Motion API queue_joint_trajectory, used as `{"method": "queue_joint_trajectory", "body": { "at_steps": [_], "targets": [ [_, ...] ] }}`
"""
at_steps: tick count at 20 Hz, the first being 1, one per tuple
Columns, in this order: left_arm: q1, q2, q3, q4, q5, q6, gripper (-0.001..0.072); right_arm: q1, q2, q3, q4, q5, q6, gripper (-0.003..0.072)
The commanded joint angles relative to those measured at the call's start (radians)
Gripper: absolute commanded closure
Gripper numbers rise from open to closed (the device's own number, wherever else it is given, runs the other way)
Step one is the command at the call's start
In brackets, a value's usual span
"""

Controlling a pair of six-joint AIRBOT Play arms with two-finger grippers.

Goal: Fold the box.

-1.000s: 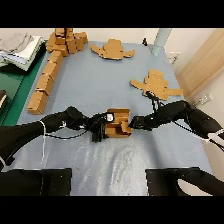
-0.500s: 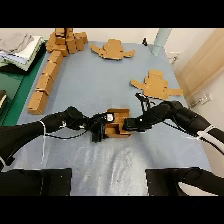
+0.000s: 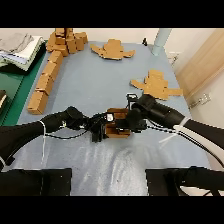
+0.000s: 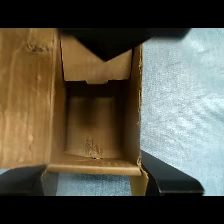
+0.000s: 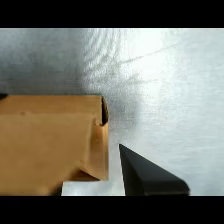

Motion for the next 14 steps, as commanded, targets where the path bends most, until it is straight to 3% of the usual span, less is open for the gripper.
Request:
{"method": "queue_joint_trajectory", "body": {
  "at_steps": [1, 7, 8, 10, 12, 13, 14],
  "targets": [
    [0.0, -0.001, 0.001, 0.0, 0.0, 0.0, 0.0295, 0.03, -0.084, 0.063, -0.061, -0.05, 0.097, 0.0184],
    [0.0, -0.001, 0.001, 0.0, 0.0, 0.0, 0.0295, 0.029, -0.164, 0.095, -0.079, -0.047, 0.108, 0.0194],
    [0.0, -0.001, 0.001, 0.0, 0.0, 0.0, 0.0295, 0.029, -0.169, 0.095, -0.085, -0.047, 0.108, 0.0283],
    [0.0, -0.001, 0.001, 0.0, 0.0, 0.0, 0.0295, 0.029, -0.171, 0.095, -0.095, -0.052, 0.108, 0.033],
    [0.0, -0.001, 0.001, 0.0, 0.0, 0.0, 0.0295, 0.029, -0.171, 0.095, -0.102, -0.067, 0.108, 0.0525],
    [0.0, -0.001, 0.001, 0.0, 0.0, 0.0, 0.0295, 0.029, -0.171, 0.095, -0.116, -0.074, 0.107, 0.0681],
    [0.0, -0.001, 0.001, 0.0, 0.0, 0.0, 0.0295, 0.029, -0.171, 0.095, -0.121, -0.08, 0.106, 0.0682]
  ]
}}
